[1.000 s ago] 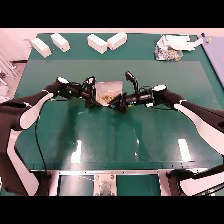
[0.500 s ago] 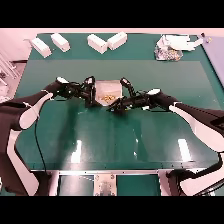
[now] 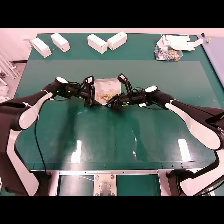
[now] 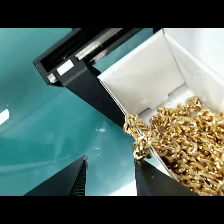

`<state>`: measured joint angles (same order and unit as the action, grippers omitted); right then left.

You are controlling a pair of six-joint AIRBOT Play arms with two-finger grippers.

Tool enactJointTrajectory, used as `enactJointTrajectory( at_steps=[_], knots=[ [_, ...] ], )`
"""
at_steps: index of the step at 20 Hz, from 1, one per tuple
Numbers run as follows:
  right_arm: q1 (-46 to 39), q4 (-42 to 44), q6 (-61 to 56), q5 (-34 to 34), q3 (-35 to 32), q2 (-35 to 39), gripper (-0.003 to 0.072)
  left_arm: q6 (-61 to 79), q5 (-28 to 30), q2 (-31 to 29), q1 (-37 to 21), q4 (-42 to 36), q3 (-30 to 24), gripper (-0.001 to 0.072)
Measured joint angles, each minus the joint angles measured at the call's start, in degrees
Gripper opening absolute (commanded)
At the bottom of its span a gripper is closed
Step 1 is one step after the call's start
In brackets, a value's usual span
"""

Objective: Fold the box and place the chain.

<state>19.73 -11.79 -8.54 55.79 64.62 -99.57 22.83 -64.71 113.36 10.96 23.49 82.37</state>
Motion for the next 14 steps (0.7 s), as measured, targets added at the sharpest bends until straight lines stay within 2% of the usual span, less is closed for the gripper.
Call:
enactJointTrajectory(
  at_steps=[14],
  knots=[
    [-1.07, 7.21, 1.27, 5.60, 2.64, 0.22, 0.0353, 0.02, -0.26, 0.02, 0.11, -0.44, 0.02, 0.0513]
  ],
)
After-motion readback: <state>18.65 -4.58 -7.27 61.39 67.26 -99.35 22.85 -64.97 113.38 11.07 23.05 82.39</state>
